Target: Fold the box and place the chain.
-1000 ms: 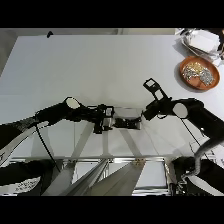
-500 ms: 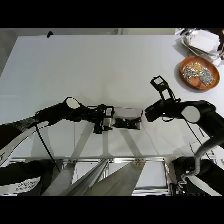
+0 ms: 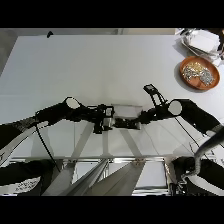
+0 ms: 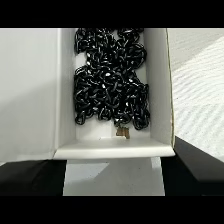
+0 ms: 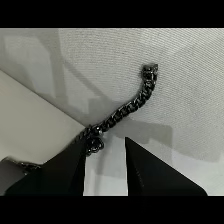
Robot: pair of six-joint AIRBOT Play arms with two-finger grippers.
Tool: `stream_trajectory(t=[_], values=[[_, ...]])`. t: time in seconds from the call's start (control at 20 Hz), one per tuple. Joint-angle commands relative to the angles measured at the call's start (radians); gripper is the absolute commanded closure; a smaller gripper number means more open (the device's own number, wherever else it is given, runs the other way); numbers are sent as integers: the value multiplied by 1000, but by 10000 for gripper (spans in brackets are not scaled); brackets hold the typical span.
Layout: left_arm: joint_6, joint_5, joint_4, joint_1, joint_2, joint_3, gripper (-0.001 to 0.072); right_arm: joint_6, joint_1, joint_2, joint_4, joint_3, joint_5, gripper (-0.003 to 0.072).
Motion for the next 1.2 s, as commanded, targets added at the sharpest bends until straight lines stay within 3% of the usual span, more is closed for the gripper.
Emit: stream_trajectory(t=[0.0, 0.15, 0.55, 1.0, 1.15], values=[[0, 1, 0, 0, 0, 1, 397, 2, 0, -19, 13, 0, -24, 452], [0, 1, 0, 0, 0, 1, 397, 2, 0, -58, 13, 0, -9, 472], [0, 1, 0, 0, 0, 1, 397, -15, 0, -57, 4, 1, 10, 671], [0, 0, 0, 0, 0, 1, 397, -21, 0, 52, -15, 2, 82, 672], [0, 1, 0, 0, 0, 1, 397, -151, 0, 52, 0, 2, 137, 662]])
